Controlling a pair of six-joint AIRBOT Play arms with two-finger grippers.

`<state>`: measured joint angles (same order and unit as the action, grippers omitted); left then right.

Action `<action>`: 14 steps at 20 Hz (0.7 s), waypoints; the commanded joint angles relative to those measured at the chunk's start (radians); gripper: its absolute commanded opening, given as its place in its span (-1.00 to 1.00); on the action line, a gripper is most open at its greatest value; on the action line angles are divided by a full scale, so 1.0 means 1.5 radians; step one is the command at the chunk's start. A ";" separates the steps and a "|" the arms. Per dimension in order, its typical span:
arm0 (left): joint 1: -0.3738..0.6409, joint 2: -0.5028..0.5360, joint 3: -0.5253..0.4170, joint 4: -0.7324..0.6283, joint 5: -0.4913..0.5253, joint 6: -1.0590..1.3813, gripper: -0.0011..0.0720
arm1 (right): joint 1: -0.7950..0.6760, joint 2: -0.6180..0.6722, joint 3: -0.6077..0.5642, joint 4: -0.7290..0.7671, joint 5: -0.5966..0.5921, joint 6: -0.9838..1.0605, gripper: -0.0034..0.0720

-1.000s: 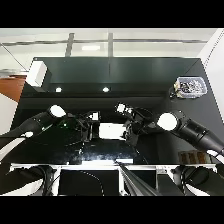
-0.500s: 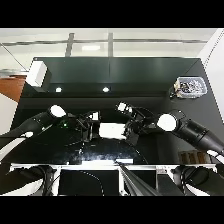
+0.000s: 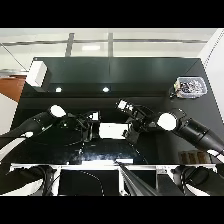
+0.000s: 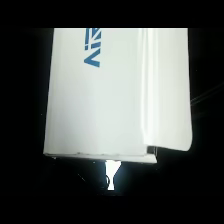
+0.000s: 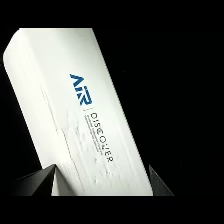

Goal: Fold the box and place the chain.

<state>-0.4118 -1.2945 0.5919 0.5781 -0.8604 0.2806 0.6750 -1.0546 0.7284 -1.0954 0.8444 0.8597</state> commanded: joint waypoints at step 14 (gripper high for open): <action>-0.001 -0.001 0.000 0.000 0.000 0.000 0.25 | 0.001 -0.007 0.001 -0.029 0.030 -0.022 0.99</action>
<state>-0.4118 -1.2945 0.5919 0.5785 -0.8612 0.2810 0.6750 -1.0607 0.7296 -1.1358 0.8867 0.8330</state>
